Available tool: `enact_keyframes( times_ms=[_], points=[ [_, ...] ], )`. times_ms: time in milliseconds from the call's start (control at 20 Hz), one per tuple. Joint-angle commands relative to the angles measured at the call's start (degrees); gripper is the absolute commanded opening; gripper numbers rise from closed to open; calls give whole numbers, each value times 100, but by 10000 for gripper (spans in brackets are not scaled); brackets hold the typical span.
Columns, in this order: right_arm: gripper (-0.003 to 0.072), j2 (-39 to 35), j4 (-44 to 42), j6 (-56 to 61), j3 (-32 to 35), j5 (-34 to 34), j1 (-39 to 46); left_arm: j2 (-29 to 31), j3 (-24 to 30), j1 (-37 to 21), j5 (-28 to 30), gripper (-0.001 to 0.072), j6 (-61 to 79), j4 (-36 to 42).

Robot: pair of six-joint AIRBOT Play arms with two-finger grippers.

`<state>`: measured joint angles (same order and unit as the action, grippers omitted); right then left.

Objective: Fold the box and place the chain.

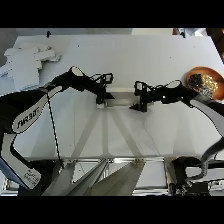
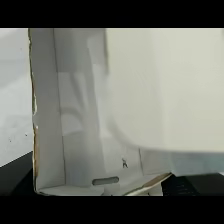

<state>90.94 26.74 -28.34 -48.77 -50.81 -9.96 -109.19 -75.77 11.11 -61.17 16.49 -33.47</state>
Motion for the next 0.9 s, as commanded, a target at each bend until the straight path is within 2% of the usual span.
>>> enact_keyframes(
  times_ms=[0,850],
  points=[
    [693,105,63,109,-22,-173,-35,-2,0,4,9,18,0,0],
    [693,245,299,28,-31,-79,-85,-2,-2,4,9,18,0,0]
  ],
)
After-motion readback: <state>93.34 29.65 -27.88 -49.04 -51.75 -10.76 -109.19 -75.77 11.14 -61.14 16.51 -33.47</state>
